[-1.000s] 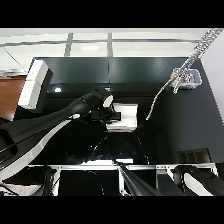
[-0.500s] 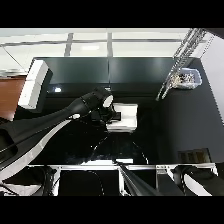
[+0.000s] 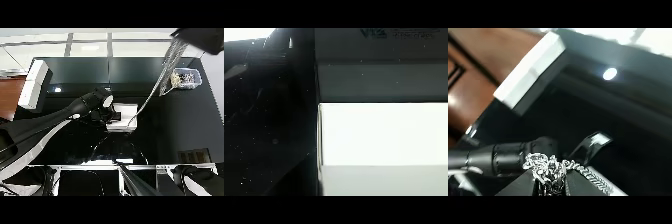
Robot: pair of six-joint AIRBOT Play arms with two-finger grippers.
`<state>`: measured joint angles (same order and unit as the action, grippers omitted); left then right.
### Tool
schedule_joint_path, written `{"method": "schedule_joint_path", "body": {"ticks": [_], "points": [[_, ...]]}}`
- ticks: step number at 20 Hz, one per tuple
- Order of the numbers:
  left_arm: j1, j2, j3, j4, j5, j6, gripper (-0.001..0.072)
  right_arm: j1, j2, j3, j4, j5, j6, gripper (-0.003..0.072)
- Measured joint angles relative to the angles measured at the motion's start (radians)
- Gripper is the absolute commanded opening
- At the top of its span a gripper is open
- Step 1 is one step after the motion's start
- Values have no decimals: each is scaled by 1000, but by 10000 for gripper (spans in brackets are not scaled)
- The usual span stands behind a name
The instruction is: Fold the box and place the chain.
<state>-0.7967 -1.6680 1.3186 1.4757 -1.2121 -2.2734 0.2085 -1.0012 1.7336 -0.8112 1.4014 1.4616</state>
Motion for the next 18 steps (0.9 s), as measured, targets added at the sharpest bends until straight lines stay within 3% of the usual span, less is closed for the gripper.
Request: {"method": "schedule_joint_path", "body": {"ticks": [8,18], "points": [[0,0,0,0,0,0,26,107,0,-230,-55,-124,-5,17],[0,0,0,0,-1,0,27,97,-1,-308,-122,-122,-8,17]]}}
